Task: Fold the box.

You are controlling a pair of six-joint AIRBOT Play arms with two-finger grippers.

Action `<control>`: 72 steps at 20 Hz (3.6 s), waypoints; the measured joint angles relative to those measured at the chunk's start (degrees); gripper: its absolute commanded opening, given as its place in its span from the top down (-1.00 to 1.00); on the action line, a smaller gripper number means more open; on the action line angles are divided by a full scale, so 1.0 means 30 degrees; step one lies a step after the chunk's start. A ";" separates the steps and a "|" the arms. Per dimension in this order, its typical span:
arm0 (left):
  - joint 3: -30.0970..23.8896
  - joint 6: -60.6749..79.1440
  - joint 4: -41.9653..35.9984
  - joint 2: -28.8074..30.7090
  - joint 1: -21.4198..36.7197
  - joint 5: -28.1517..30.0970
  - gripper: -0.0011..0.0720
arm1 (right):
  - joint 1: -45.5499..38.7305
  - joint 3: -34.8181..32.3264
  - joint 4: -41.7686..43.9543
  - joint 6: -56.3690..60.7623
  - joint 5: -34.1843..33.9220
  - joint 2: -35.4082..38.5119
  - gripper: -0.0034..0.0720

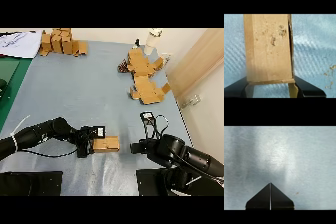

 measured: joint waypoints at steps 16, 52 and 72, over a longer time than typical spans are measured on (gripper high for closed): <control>0.0015 0.0000 -0.0933 0.0000 0.0007 0.0182 -0.29 | -0.0750 0.0721 0.1377 0.1960 0.1377 -0.1326 0.90; 1.6575 -1.5555 0.4087 -1.2254 1.6480 0.4167 -0.30 | -0.2776 0.0721 0.0087 0.3337 0.2812 -0.1333 0.90; 1.9919 -1.8090 0.5166 -1.0061 1.8673 -0.4473 0.94 | -0.3075 0.0801 0.1457 0.2514 0.3198 -0.1392 0.90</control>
